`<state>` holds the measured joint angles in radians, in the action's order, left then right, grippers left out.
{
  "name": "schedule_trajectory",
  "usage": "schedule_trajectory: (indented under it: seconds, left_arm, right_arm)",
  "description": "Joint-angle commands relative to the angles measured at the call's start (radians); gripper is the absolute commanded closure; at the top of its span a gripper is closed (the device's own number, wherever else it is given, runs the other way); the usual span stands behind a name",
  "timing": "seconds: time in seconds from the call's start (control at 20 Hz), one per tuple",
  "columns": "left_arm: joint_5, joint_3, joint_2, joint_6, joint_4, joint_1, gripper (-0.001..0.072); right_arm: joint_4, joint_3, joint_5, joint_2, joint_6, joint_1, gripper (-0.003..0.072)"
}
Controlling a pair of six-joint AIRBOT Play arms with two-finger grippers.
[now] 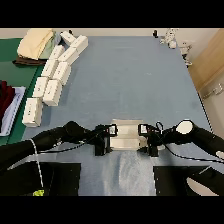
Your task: Fold the box.
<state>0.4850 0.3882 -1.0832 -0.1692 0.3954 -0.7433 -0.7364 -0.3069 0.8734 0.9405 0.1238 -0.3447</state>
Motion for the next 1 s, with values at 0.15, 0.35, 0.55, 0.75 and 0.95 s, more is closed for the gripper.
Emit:
schedule_trajectory:
  seconds: [0.15, 0.35, 0.55, 0.75, 0.95]
  left_arm:
    - [0.042, 0.005, -0.002, 0.031, 0.034, -0.005, 0.001]
    - [0.04, 0.013, -0.002, 0.03, 0.031, -0.018, 0.0011]
    - [0.028, 0.019, -0.009, 0.032, 0.032, -0.029, 0.0013]
    - [0.017, 0.024, -0.014, 0.032, 0.039, -0.03, 0.0073]
    - [0.018, 0.024, -0.014, 0.035, 0.04, -0.03, 0.0198]
  right_arm:
    - [0.0, -0.001, 0.0, -0.001, 0.0, 0.0, 0.0161]
    - [0.0, -0.001, 0.0, -0.001, 0.0, 0.0, 0.0161]
    - [0.0, -0.001, 0.0, -0.001, 0.0, 0.0, 0.0161]
    - [0.0, -0.001, 0.0, -0.001, 0.0, 0.0, 0.0161]
    - [0.0, -0.001, 0.0, -0.001, 0.0, 0.0, 0.0161]
